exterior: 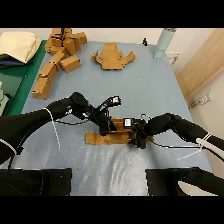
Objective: Fold the box.
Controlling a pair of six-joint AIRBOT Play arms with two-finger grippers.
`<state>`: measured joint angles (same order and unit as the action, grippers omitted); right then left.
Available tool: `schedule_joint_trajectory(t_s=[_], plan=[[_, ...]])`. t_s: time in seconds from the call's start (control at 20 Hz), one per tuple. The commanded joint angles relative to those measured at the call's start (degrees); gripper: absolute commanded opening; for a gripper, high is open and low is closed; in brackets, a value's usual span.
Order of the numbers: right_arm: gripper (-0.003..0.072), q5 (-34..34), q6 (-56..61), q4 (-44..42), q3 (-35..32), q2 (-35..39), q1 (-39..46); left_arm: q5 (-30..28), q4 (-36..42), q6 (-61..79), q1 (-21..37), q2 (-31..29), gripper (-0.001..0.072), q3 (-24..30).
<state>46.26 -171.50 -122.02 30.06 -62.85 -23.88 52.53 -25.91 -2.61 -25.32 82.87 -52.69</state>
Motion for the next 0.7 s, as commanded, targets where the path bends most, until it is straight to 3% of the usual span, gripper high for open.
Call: schedule_joint_trajectory(t_s=[0.0, 0.65], plan=[[0.0501, -1.3, 0.5, 2.1, 0.0, 0.2, -0.9, 0.0, 0.0, 0.0, 0.0, 0.0, 0.0011, 0.0], [0.0501, -0.3, 1.3, 2.0, 0.0, 0.2, -0.9, 0.0, 0.0, 0.0, 0.0, 0.0, 0.0011, 0.0]])
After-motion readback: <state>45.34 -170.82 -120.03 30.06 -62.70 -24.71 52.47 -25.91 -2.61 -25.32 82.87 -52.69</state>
